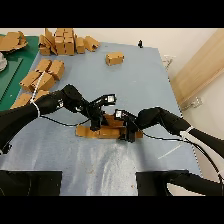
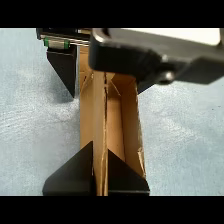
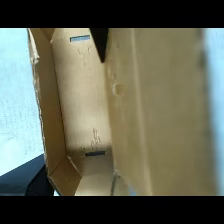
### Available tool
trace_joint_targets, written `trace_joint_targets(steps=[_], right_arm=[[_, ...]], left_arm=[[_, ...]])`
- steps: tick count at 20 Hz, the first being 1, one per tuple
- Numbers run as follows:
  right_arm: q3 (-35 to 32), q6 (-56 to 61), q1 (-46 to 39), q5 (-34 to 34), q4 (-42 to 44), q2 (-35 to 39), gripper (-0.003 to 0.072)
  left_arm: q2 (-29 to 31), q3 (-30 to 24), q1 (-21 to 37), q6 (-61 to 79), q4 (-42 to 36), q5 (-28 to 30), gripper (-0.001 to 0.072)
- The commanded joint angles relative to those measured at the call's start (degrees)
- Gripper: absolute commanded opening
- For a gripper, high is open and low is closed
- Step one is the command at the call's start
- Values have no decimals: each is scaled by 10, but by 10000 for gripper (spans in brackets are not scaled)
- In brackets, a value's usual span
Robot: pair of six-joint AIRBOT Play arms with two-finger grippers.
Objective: Fold the box.
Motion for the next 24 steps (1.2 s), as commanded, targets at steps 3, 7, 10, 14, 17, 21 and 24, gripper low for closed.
trace_joint_targets(steps=[3, 7, 10, 14, 17, 21, 24], right_arm=[[-1, 0, 0, 0, 3, -11, 692], [-1, 0, 1, 0, 6, -11, 692], [-1, 0, 1, 0, 5, -11, 669], [-1, 0, 1, 0, 5, -11, 552], [-1, 0, 1, 0, 5, -12, 558], [-2, 0, 1, 0, 5, -12, 580], [-1, 0, 5, -7, 3, -12, 581]], left_arm=[[0, 0, 0, 0, -1, 2, 12], [-2, 0, 0, 0, -3, 1, 12], [-2, 0, 0, 0, -3, 2, 12], [-2, 0, 0, 0, -3, 2, 12], [-2, 0, 0, 0, -3, 2, 12], [-2, 0, 0, 0, -3, 2, 12], [-2, 0, 0, 0, -3, 2, 12]])
